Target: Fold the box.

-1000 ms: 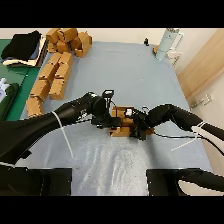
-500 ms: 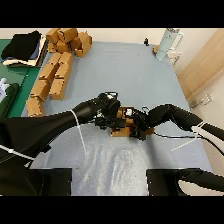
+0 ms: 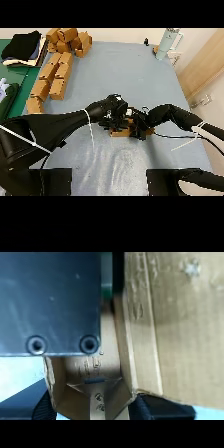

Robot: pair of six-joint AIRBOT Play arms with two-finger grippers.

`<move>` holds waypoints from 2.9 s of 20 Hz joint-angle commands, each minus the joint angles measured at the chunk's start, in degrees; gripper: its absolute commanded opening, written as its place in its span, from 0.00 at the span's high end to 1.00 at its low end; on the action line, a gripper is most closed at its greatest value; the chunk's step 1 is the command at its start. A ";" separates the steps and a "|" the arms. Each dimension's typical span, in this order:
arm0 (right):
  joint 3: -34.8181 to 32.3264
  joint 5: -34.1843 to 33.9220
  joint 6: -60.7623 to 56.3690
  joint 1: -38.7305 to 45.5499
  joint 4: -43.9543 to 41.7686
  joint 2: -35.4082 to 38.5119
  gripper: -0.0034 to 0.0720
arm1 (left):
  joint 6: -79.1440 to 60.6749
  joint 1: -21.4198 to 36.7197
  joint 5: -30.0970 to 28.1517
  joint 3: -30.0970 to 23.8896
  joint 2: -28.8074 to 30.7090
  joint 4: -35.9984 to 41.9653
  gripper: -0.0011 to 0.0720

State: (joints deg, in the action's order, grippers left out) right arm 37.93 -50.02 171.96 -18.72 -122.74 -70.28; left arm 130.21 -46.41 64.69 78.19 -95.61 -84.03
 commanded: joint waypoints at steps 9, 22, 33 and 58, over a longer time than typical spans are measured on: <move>0.02 0.04 0.02 0.04 -0.04 -0.02 0.26 | 3.28 -0.42 0.87 0.37 -1.14 -1.75 0.94; 0.02 0.02 0.02 0.04 -0.04 -0.02 0.26 | 2.27 -0.28 -0.33 0.37 -1.01 -0.87 0.96; 0.02 0.02 0.00 0.04 -0.04 -0.02 0.26 | 2.89 -0.33 -1.18 0.37 -0.98 -0.33 0.61; 0.02 0.02 0.02 0.04 -0.04 -0.02 0.26 | -24.83 20.46 22.29 11.02 -0.52 23.52 0.39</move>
State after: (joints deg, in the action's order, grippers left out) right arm 37.93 -50.04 171.96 -18.72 -122.78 -70.28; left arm 113.36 -29.23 81.71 88.77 -96.18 -63.35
